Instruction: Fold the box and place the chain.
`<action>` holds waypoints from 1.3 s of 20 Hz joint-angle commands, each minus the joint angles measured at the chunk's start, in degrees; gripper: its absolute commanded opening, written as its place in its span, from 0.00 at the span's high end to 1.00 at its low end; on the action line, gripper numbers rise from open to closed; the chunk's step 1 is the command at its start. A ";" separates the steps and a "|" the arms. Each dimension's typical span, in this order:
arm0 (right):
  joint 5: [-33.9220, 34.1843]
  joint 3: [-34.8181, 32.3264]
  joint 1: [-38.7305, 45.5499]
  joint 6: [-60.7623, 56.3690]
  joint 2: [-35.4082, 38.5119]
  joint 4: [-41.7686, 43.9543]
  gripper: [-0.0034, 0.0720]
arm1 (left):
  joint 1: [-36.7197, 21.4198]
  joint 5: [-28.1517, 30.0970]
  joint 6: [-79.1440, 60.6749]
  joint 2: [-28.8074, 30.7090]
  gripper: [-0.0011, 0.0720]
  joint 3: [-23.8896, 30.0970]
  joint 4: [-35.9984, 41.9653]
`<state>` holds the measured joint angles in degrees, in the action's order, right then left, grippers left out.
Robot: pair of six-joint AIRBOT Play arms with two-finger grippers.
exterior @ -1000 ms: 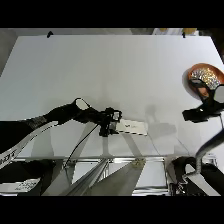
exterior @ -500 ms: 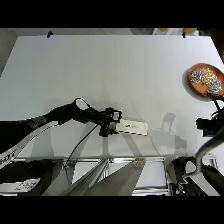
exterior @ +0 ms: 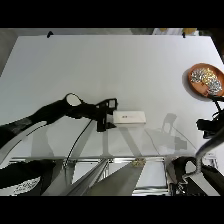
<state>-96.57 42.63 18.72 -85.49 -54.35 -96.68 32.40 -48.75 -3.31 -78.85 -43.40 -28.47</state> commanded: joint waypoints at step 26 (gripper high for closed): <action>-0.09 -0.02 0.04 0.00 0.00 0.04 0.93 | -43.71 -13.73 71.95 31.21 0.03 14.12 -50.03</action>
<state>-96.66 42.63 18.72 -85.49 -54.35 -96.66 -11.20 -62.65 68.03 -50.17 -29.89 -78.30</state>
